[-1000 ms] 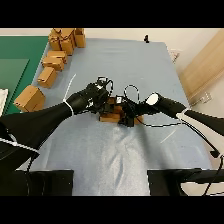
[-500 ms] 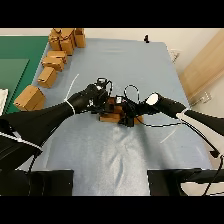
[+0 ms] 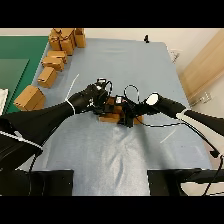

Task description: Fold the box.

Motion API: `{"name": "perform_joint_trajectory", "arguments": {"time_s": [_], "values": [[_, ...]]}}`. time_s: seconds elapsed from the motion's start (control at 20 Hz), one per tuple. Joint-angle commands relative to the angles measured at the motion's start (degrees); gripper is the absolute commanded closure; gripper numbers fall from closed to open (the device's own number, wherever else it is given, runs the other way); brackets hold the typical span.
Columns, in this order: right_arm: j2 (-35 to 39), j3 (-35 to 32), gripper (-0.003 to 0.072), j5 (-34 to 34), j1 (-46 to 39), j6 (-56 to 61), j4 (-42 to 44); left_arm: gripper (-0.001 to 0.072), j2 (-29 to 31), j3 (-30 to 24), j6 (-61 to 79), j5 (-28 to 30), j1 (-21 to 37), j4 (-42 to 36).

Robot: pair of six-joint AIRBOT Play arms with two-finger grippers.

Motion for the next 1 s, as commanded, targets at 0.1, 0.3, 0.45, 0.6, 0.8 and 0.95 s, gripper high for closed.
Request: {"name": "perform_joint_trajectory", "arguments": {"time_s": [0.1, 0.3, 0.45, 0.6, 0.8, 0.95], "values": [[0.0, 0.0, 0.0278, 0.0, 0.02, -0.15, -0.13, 0.0692, -0.37, 0.02, 0.55, 0.07, -0.09, -1.42], [0.0, 0.0, 0.0278, 0.02, 0.02, -0.15, -0.11, 0.069, -0.37, 0.02, 0.79, 1.05, -0.46, -3.04], [0.0, 0.0, 0.0278, 0.02, 0.02, -0.15, -0.13, 0.069, -0.35, 0.02, 0.76, 0.83, -0.42, -2.75], [0.0, 0.0, 0.0278, 0.0, 0.02, -0.15, -0.11, 0.069, -0.28, 0.04, 0.81, 0.15, -0.39, -2.69], [0.0, 0.0, 0.0278, 0.0, 0.02, -0.15, -0.13, 0.0368, 0.31, 0.04, 1.01, -0.48, -0.39, -2.67], [0.0, 0.0, 0.0278, 0.0, 0.02, -0.15, -0.13, 0.0368, 1.38, 0.04, 0.87, 0.13, -0.37, -1.97]]}}
